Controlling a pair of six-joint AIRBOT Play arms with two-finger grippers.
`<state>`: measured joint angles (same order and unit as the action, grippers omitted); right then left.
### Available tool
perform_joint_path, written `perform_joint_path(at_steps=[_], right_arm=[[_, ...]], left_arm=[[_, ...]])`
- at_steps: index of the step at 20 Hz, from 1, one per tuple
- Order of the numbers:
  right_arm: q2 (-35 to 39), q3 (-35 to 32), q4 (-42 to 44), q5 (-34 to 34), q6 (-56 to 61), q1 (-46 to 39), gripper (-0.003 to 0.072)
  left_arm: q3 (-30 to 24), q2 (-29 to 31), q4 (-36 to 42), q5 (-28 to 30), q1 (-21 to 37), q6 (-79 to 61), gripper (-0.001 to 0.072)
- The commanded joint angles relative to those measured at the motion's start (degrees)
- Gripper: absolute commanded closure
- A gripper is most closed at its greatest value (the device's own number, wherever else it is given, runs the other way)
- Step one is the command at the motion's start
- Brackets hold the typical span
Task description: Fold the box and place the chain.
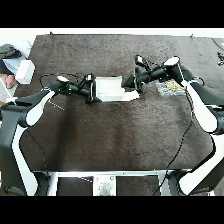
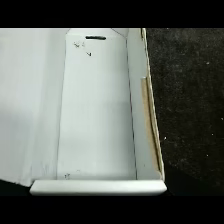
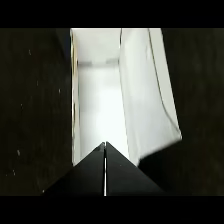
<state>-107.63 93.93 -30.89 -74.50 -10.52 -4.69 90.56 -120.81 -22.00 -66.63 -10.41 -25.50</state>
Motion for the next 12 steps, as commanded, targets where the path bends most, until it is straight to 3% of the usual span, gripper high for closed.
perform_joint_path(at_steps=[1,5,12], right_arm=[[-0.6,0.0,4.5,7.5,4.2,2.4,0.0701],[-1.6,0.0,5.0,16.1,4.4,3.7,0.0702],[-4.9,0.0,4.0,23.8,4.8,3.6,0.0703]], left_arm=[[0.0,0.0,0.0,0.0,0.0,0.0,0.0303],[0.0,0.0,0.0,0.0,0.0,0.0,0.0303],[0.0,0.0,0.0,0.0,0.0,0.0,0.0302]])
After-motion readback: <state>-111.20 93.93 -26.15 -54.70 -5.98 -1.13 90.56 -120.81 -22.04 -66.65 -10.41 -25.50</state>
